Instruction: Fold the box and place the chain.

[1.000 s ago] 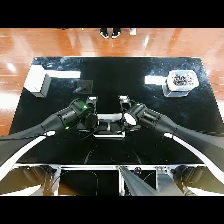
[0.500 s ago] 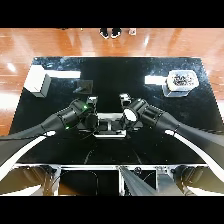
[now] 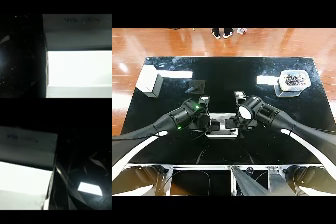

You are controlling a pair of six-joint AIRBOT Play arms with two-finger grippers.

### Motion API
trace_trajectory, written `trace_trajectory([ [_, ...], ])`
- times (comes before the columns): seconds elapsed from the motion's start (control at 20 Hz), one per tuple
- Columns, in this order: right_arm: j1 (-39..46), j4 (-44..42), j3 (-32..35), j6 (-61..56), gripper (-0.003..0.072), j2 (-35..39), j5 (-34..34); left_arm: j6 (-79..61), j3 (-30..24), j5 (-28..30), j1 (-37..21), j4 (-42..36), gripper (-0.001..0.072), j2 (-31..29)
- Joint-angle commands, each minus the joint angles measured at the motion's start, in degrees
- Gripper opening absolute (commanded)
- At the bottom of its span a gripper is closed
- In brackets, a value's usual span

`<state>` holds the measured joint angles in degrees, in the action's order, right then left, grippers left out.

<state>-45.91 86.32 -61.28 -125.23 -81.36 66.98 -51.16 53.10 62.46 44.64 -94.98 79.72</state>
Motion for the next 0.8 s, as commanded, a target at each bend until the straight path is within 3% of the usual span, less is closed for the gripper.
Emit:
trace_trajectory([
  [0.0, 0.09, 1.49, -0.02, -3.21, 0.0486, -0.17, -0.13, -0.02, 0.04, 0.04, 0.00, -0.07, 0.0023, -0.02],
  [0.05, 0.09, 1.86, -0.02, -3.58, 0.0459, -0.44, -0.11, -0.04, 0.04, 0.07, 0.00, -0.07, 0.0023, -0.02],
  [0.1, 0.09, 1.90, -0.02, -3.52, 0.0347, -0.52, -0.26, -0.04, 0.04, 0.07, 0.00, -0.04, 0.0023, -0.02],
  [0.25, 0.09, 1.86, -0.02, -3.52, 0.0346, -0.76, -0.46, -0.02, 0.04, 0.09, 0.00, -0.07, 0.0023, -0.02],
  [0.3, 0.09, 1.84, -0.04, -3.50, 0.0306, -0.81, -0.46, -0.04, 0.04, 0.11, 0.00, -0.07, 0.0023, -0.02],
  [0.4, 0.07, 1.84, -0.04, -3.34, 0.0306, -0.87, -0.52, -0.02, 0.04, 0.13, 0.00, -0.09, 0.0022, -0.02],
  [0.45, 0.09, 1.81, -0.04, -2.95, 0.0253, -0.90, -0.52, -0.02, 0.04, 0.13, 0.00, -0.07, 0.0023, -0.02],
  [0.75, -0.04, 2.05, -0.02, -2.27, 0.0247, -2.69, -0.11, -0.04, 0.04, 0.33, 0.00, -0.07, 0.0023, -0.02],
])
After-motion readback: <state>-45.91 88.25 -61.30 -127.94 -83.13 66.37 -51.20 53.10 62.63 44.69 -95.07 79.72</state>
